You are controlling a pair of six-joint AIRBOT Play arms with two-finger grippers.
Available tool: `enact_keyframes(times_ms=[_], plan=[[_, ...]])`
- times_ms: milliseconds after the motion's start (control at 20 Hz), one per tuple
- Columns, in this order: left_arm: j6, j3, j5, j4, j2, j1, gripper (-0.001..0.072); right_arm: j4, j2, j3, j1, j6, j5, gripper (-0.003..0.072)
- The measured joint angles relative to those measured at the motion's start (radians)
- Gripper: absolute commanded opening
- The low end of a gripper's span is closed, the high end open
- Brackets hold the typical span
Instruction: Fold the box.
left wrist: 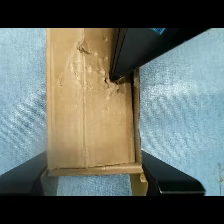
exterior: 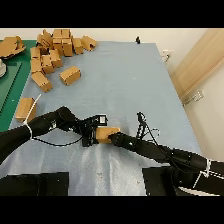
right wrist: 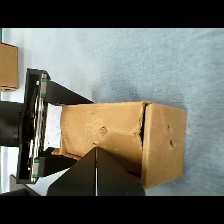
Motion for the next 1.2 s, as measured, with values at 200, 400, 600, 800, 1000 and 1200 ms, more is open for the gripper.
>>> enact_keyframes(times_ms=[200,400,600,800,1000,1200], plan=[[0.0,0.0,0.0,0.0,0.0,0.0,0.0214,-0.037,0.061,-0.001,-0.007,-0.002,0.004,0.0007],[0.0,0.0,0.0,0.0,0.0,0.0,0.0213,-0.106,0.175,-0.001,-0.095,-0.055,-0.01,0.0007],[0.0,0.0,0.0,0.0,0.0,0.0,0.0213,-0.156,0.209,-0.001,-0.283,-0.077,-0.097,0.0007],[0.002,0.0,0.0,0.0,0.0,0.0,0.0214,-0.181,0.217,0.021,-0.417,-0.084,-0.179,0.0007],[0.012,0.0,0.0,0.0,0.0,0.0,0.0214,-0.191,0.219,0.047,-0.458,-0.085,-0.233,0.0007],[0.016,0.0,0.0,0.0,0.0,0.0,0.0213,-0.195,0.219,0.055,-0.47,-0.075,-0.254,0.0007]])
